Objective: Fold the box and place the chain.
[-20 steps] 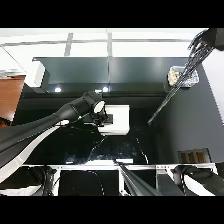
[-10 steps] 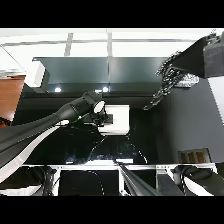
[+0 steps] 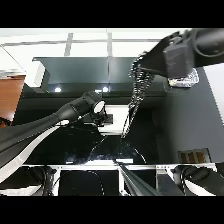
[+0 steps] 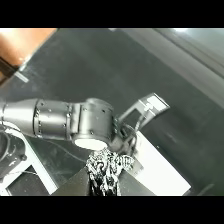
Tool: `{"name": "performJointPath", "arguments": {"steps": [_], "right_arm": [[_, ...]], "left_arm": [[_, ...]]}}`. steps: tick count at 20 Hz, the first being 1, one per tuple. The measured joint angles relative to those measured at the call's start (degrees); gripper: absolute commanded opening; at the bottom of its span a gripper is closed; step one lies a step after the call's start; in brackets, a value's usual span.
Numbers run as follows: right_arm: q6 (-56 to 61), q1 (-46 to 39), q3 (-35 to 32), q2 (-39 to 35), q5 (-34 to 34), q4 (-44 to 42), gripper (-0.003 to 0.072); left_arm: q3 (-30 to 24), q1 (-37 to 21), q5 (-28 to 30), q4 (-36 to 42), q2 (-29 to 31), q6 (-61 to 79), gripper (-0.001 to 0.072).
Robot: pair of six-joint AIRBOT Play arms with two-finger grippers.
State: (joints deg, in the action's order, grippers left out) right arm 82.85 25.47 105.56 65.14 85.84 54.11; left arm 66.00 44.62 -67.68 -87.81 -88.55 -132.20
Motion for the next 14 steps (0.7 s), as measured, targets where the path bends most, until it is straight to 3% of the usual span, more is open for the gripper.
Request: {"name": "performJointPath", "arguments": {"steps": [14], "right_arm": [[0.63,2.10,-1.09,4.94,0.04,5.35,0.0010]], "left_arm": [[0.00,0.00,0.11,0.00,0.00,0.02,0.0027]]}}
